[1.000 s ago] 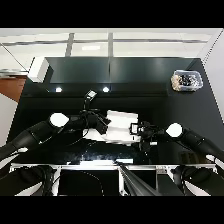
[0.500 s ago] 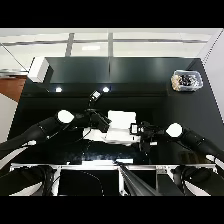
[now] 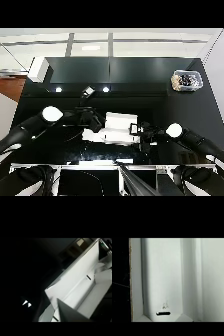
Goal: Fold the box and place the chain.
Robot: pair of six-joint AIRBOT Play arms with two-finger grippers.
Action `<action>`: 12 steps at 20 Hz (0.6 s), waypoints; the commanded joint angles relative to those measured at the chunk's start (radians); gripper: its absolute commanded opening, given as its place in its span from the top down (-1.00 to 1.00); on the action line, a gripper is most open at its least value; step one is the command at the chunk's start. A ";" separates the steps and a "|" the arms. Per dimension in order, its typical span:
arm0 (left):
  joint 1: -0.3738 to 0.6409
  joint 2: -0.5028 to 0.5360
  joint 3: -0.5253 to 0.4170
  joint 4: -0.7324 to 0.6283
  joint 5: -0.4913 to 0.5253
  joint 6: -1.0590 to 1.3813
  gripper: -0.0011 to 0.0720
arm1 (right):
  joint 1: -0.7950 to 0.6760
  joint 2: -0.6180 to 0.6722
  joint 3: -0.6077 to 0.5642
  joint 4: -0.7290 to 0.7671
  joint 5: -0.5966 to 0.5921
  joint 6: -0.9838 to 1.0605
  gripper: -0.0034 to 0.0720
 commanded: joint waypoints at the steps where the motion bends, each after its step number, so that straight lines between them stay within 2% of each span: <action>1: 0.087 0.122 0.001 0.296 -0.186 -0.158 -0.97 | 0.001 0.000 0.001 -0.003 0.048 0.000 -0.50; 3: 0.119 0.134 -0.001 0.447 -0.309 -0.167 -0.97 | 0.001 0.000 0.001 -0.021 0.052 0.000 -0.50; 4: 0.117 0.129 -0.009 0.486 -0.357 -0.045 -0.95 | 0.000 0.000 0.001 -0.029 0.047 0.000 -0.50; 6: 0.100 0.123 -0.044 0.459 -0.384 0.293 -0.95 | 0.000 0.000 0.001 -0.029 0.034 0.000 -0.50; 8: 0.071 0.110 -0.086 0.351 -0.301 0.536 -0.95 | 0.001 0.000 0.001 -0.029 0.034 0.000 -0.50; 10: 0.035 0.076 -0.126 0.216 -0.166 0.573 -0.95 | 0.000 0.000 0.001 -0.029 0.033 0.000 -0.50; 12: -0.010 0.029 -0.138 0.168 -0.124 0.618 -0.92 | 0.001 0.000 0.001 -0.029 0.032 0.000 -0.50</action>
